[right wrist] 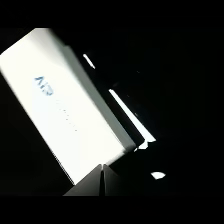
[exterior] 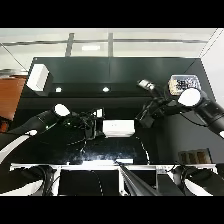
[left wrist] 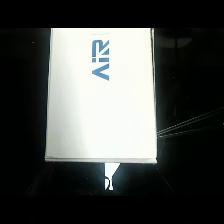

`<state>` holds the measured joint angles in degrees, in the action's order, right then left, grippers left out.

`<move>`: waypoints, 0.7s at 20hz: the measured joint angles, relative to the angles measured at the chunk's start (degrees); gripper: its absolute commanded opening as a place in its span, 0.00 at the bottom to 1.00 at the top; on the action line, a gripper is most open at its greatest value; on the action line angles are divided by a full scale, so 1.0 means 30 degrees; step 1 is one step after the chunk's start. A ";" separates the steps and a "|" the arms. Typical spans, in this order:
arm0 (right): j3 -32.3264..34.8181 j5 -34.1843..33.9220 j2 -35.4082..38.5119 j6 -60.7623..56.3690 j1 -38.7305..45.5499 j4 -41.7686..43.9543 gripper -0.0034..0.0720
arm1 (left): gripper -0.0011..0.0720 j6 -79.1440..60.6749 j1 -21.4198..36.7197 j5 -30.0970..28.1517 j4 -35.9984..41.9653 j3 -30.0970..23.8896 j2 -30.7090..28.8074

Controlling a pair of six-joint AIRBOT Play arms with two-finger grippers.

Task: Fold the box and place the chain.

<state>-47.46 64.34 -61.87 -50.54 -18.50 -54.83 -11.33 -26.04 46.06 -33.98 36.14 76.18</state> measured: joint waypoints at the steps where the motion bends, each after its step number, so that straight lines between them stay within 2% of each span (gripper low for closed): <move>1: 0.0321 0.0240 0.0087 -0.1195 0.0437 0.0576 0.07 | 0.68 0.0000 0.0000 0.0000 0.0007 0.0007 0.0000; 6: 0.2448 0.0721 0.0066 -0.4138 0.0765 0.6011 0.07 | 0.68 0.0000 0.0000 0.0000 0.0000 0.0007 0.0000; 14: 0.3169 0.0015 -0.2084 -0.5464 -0.1268 0.8276 0.07 | 0.68 0.0000 0.0000 0.0000 -0.0007 0.0007 0.0000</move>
<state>-37.95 64.38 -68.12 -66.94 -22.31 -30.00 -11.33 -26.04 46.06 -34.00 36.16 76.18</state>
